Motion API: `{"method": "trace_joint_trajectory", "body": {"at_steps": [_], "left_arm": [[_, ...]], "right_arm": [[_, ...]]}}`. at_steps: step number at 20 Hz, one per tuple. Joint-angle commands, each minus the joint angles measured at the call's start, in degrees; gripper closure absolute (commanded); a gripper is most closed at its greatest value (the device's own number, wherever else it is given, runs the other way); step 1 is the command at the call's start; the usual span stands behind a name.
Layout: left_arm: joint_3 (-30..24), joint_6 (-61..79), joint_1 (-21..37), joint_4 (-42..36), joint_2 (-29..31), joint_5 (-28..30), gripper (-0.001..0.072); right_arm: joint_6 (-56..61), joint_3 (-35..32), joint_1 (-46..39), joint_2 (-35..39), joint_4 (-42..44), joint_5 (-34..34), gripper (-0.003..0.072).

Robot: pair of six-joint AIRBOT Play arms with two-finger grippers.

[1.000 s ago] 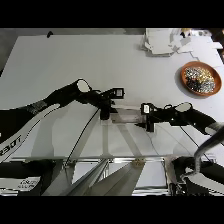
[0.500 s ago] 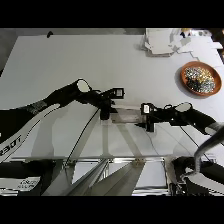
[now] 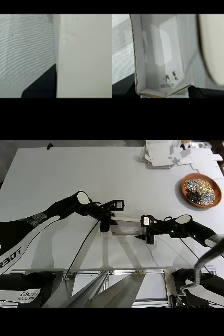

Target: Fold the box and place the chain.

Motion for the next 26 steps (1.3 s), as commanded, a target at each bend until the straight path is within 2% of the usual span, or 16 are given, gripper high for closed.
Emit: {"method": "trace_joint_trajectory", "body": {"at_steps": [1, 19, 20, 21, 22, 23, 26], "left_arm": [[-0.02, 0.02, 0.0, 0.0, 0.04, 0.02, 0.0698], [-0.02, 0.02, 0.0, -1.66, 0.07, 0.0, 0.0688], [-0.02, 0.02, 0.0, -1.6, 0.09, -0.04, 0.0589], [-0.02, 0.0, 0.17, -1.38, 0.09, -0.17, 0.0427], [-0.02, -0.02, 0.28, -1.03, 0.15, -0.85, 0.0308], [-0.02, -0.09, 0.31, 0.02, 0.44, -1.73, 0.0239], [-0.02, -5.53, 0.57, 4.15, 3.26, -3.58, 0.0239]], "right_arm": [[0.02, -0.02, -0.02, -0.04, 0.02, 0.02, 0.0249], [0.02, -0.02, -0.02, -0.04, 0.02, 0.02, 0.0249], [0.02, -0.02, -0.02, -0.04, 0.02, 0.02, 0.0249], [0.02, -0.02, -0.02, -0.04, 0.02, 0.02, 0.0249], [0.02, -0.02, -0.02, -0.04, 0.02, 0.02, 0.0249], [0.02, -0.02, -0.02, -0.04, 0.02, 0.02, 0.0249], [0.02, -0.02, -0.02, -0.04, 0.02, 0.02, 0.0249]]}}
